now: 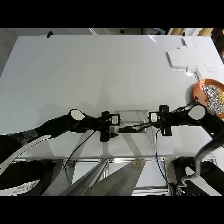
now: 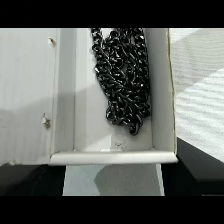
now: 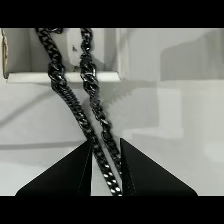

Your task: Fold the box and place the chain.

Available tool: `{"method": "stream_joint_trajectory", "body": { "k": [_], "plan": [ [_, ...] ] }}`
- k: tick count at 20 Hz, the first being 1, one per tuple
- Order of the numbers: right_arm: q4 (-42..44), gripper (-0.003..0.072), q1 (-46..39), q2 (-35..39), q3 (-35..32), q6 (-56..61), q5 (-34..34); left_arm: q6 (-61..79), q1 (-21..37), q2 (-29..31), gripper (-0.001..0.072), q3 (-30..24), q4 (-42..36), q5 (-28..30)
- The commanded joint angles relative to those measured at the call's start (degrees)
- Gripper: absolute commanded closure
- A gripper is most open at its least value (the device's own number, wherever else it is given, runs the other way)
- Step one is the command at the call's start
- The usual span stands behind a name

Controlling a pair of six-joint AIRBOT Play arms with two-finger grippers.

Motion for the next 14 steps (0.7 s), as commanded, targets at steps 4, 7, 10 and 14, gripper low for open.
{"method": "stream_joint_trajectory", "body": {
  "k": [4, 7, 10, 14],
  "plan": [
    [0.00, 0.0489, 3.39, -3.96, -0.50, -0.09, -6.16, 0.02, -0.02, -0.02, 0.0364, 0.02, 0.00, 0.00],
    [-0.02, 0.0520, 3.39, -5.22, -0.50, -0.07, -6.40, 0.00, -0.02, -0.02, 0.0364, 0.02, 0.00, 0.00],
    [-0.02, 0.0527, 3.39, -5.55, -0.50, -0.07, -7.13, 0.00, -0.02, -0.02, 0.0364, 0.02, 0.00, 0.00],
    [0.00, 0.0664, 3.41, -5.55, -0.50, 0.90, -6.78, 0.00, -0.02, -0.02, 0.0364, 0.02, 0.00, 0.00]
  ]
}}
